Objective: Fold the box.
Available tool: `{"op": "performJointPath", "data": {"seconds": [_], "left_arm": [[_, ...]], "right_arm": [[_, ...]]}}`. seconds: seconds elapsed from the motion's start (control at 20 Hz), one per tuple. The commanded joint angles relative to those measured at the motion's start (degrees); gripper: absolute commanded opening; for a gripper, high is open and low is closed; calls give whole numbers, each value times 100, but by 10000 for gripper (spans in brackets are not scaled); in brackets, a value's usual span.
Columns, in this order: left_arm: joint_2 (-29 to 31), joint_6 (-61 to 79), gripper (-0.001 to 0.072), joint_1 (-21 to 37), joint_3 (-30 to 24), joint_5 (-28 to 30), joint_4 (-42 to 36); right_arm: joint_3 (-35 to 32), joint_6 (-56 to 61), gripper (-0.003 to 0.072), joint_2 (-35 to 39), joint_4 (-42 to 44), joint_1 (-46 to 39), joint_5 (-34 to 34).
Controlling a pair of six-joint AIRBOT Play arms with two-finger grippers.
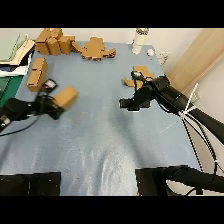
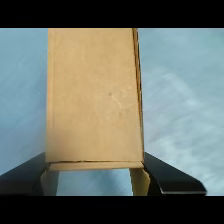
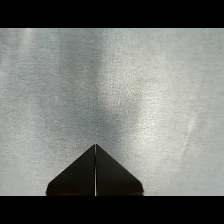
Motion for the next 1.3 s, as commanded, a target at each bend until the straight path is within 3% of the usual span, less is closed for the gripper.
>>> {"op": "performJointPath", "data": {"seconds": [0.0, 0.15, 0.3, 0.45, 0.9, 1.15, 1.2, 1.25], "left_arm": [[76, -927, 526, 1499, 7, -284, 935], [2, -1187, 527, 2247, 7, -278, 938], [-382, -1239, 527, 2581, 26, -251, 929], [-833, -1375, 526, 2570, 234, -96, 796], [-2264, -1370, 527, 2518, 1661, 4, -328], [-2610, -1368, 533, 2365, 1856, -35, -315], [-2612, -1381, 692, 2369, 1858, -31, -245], [-2603, -1379, 693, 2391, 1858, -55, -203]], "right_arm": [[4, 0, 1, -4, 2, -2, 0], [4, 0, 1, -4, 2, -2, 0], [4, 0, 2, -4, 2, -2, 0], [4, 2, 1, -4, 2, -2, 0], [4, 0, 2, -4, 2, -2, 0], [4, 0, 2, -4, 2, -2, 0], [4, 2, 2, -4, 2, -2, 0], [4, 0, 1, -4, 2, -2, 0]]}}
